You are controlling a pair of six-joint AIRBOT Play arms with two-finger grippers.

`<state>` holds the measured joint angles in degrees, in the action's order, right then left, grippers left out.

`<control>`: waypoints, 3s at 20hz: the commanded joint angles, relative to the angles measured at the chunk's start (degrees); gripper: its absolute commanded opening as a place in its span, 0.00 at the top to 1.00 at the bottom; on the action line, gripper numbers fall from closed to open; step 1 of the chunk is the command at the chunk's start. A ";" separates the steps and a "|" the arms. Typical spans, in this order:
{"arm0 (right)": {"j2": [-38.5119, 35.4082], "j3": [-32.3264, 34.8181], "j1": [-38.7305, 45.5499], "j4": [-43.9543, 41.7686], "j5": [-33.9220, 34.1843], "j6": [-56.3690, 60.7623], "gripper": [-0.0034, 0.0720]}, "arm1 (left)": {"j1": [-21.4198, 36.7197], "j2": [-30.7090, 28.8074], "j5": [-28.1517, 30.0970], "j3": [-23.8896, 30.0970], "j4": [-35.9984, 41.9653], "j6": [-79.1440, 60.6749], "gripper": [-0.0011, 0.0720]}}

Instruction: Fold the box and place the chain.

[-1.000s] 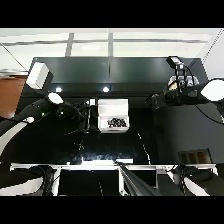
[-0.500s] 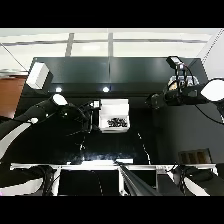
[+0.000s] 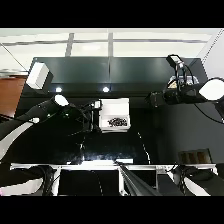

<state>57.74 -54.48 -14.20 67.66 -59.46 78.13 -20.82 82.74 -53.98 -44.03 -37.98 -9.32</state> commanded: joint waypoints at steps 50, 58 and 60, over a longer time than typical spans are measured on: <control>24.85 -14.53 -12.17 -9.40 -16.06 -41.09 0.09 | 0.00 0.07 0.92 -0.04 -0.35 -0.76 0.42; 24.85 -14.53 -13.90 -6.16 -17.16 -41.77 0.63 | -0.02 0.07 1.03 -0.04 -0.35 -0.79 0.42; 24.85 -14.53 -14.14 -6.29 -17.42 -41.75 0.63 | -0.02 0.07 1.03 -0.04 -0.35 -0.76 0.42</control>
<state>82.61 -69.06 -28.01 61.54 -76.31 36.49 -20.84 82.78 -52.95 -44.03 -38.30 -10.07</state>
